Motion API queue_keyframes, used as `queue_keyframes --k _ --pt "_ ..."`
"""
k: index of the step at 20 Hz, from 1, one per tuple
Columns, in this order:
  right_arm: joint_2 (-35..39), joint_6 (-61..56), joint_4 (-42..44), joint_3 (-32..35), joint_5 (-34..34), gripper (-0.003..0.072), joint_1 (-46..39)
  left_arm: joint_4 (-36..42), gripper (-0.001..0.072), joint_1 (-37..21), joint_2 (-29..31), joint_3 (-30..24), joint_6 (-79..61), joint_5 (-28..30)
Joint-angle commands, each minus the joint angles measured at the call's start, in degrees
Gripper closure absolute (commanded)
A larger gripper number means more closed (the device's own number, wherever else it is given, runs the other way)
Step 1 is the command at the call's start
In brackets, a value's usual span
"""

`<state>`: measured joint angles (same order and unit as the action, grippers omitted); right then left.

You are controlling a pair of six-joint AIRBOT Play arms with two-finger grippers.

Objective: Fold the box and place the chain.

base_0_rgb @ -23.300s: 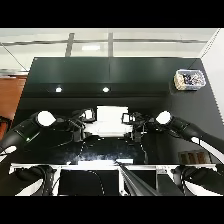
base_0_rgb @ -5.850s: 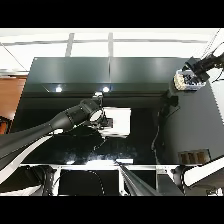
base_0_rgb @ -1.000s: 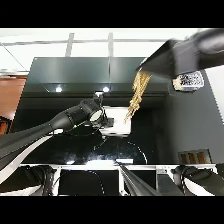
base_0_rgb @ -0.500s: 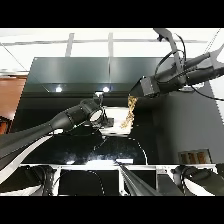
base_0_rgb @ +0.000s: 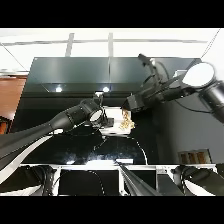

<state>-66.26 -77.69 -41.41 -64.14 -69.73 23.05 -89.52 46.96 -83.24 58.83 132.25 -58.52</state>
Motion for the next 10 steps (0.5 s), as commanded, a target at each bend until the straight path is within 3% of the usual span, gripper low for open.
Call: queue_keyframes --k 1,8,10 --pt "-1.7 0.4 -0.2 4.0 5.1 0.0684 1.7 0.0 0.0681 0.0 0.0 0.0 0.0 0.0" --pt "-1.8 0.1 -3.7 5.2 5.5 0.0667 1.7 0.0 0.0681 0.0 0.0 0.0 0.0 0.0" --pt "-1.6 0.2 -3.7 5.2 3.9 0.0283 1.0 0.0 0.068 0.0 0.0 0.0 0.0 0.0"
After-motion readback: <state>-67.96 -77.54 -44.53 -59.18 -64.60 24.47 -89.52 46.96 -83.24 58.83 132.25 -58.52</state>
